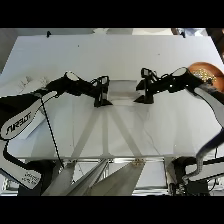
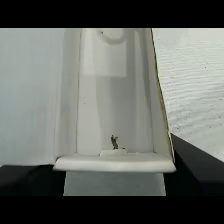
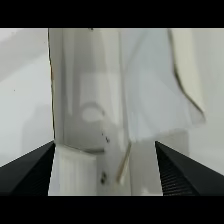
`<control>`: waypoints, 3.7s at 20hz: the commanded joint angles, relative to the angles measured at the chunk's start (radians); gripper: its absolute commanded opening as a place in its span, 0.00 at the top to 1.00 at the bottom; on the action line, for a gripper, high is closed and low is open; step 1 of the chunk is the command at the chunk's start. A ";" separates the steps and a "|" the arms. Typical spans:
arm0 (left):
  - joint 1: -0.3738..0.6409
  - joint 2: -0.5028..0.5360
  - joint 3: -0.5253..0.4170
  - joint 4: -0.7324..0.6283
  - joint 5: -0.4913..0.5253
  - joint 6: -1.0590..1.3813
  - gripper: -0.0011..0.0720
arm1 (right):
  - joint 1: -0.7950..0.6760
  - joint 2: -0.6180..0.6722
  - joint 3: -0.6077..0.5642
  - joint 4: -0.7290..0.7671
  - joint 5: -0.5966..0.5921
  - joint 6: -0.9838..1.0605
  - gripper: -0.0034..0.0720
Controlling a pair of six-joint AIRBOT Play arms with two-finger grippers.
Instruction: Fold the box and place the chain.
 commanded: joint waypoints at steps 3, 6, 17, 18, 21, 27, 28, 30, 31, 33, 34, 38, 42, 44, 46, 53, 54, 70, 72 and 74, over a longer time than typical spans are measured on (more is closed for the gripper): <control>0.001 0.001 0.000 -0.001 0.000 -0.003 0.30 | -0.094 0.123 0.001 -0.115 0.110 0.169 0.19; 0.001 0.001 0.000 -0.002 0.000 -0.003 0.30 | -0.082 0.138 0.001 -0.107 0.258 0.198 0.94; 0.001 0.001 0.000 -0.001 0.000 -0.003 0.30 | 0.151 0.118 0.001 0.091 -0.340 0.430 0.94; 0.001 0.001 0.000 -0.002 0.000 -0.003 0.30 | 0.151 0.099 0.001 0.087 -0.376 0.447 0.94; 0.001 0.001 0.000 -0.002 0.000 -0.003 0.30 | 0.151 0.034 0.001 0.010 -0.342 0.491 0.94; 0.001 0.001 0.000 -0.003 0.000 -0.003 0.30 | 0.151 0.119 0.004 0.006 -0.291 0.490 0.94; 0.001 0.001 0.000 -0.003 0.000 -0.003 0.30 | 0.151 0.160 0.004 -0.021 -0.282 0.490 0.94; 0.001 0.001 0.000 -0.003 0.000 -0.003 0.30 | 0.151 0.249 0.004 -0.116 -0.252 0.490 0.94; 0.001 0.001 0.000 -0.003 0.000 -0.003 0.30 | 0.151 0.284 0.004 -0.168 -0.231 0.490 0.94; 0.001 0.001 0.000 -0.003 0.000 -0.003 0.30 | 0.151 0.328 0.004 -0.309 -0.162 0.491 0.94; 0.001 0.001 0.000 -0.003 0.000 -0.003 0.30 | 0.151 0.332 0.004 -0.378 -0.119 0.507 0.93; 0.001 0.001 0.000 -0.003 0.000 -0.003 0.30 | 0.151 0.318 0.003 -0.539 -0.010 0.591 0.60; 0.001 0.001 0.000 -0.003 0.000 -0.003 0.30 | 0.139 0.235 0.003 -0.556 -0.009 0.590 0.49; 0.001 0.001 0.000 -0.003 0.000 -0.003 0.30 | 0.133 0.187 0.003 -0.552 -0.033 0.548 0.39; 0.001 0.001 0.000 -0.003 0.000 -0.003 0.30 | 0.133 0.167 0.003 -0.512 -0.112 0.455 0.16; 0.001 0.001 0.000 -0.003 0.000 -0.003 0.30 | 0.141 0.103 0.003 -0.393 -0.143 0.289 0.26; 0.001 0.001 0.000 -0.003 0.000 -0.003 0.30 | 0.150 0.089 0.003 -0.394 -0.131 0.289 0.26; 0.001 0.001 0.000 -0.003 0.000 -0.003 0.30 | 0.196 0.059 0.003 -0.357 -0.031 0.267 0.49; 0.001 0.001 0.000 -0.003 0.000 -0.003 0.30 | 0.196 0.060 0.003 -0.351 -0.039 0.267 0.51; 0.001 0.001 0.000 -0.003 0.000 -0.003 0.30 | 0.196 0.060 0.003 -0.338 -0.065 0.267 0.52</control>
